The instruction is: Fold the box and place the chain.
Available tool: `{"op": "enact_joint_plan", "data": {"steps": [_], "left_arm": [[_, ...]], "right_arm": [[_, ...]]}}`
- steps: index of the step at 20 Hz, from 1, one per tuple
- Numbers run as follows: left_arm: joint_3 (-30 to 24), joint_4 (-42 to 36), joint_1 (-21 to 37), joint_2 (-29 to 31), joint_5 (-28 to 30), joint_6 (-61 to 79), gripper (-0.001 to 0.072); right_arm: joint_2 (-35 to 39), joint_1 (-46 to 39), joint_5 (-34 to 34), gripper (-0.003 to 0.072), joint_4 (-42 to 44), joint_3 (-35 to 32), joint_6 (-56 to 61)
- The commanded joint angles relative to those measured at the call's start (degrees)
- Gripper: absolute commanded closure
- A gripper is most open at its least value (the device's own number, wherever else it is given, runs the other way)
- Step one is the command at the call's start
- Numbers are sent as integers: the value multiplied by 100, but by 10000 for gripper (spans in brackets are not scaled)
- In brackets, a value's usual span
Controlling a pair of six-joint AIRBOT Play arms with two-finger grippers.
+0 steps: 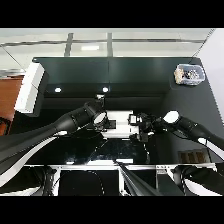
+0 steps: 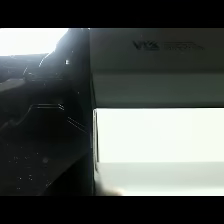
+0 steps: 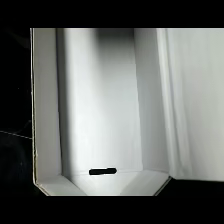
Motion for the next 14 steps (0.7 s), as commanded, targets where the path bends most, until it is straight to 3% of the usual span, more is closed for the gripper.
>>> {"op": "enact_joint_plan", "data": {"steps": [1, 4, 9, 10, 11, 12, 14], "left_arm": [[7, 46, -2, -2, -138, 28, 687], [7, 44, -2, -2, -133, 164, 687], [7, 42, -2, -2, -114, 199, 686], [7, 39, -2, -2, -101, 199, 685], [7, 39, -2, -4, -101, 199, 685], [7, 39, -2, -2, -103, 199, 685], [7, 37, -2, -4, -105, 199, 685]], "right_arm": [[245, -28, 166, 49, -210, 4, 275], [603, -74, 302, 50, -905, 4, 621], [721, -76, 507, 61, -791, 4, 614], [721, -76, 546, 103, -791, 4, 614], [721, -76, 601, 243, -785, 4, 619], [719, -74, 645, 244, -750, 4, 616], [719, -74, 693, 464, -507, 4, 632]]}}
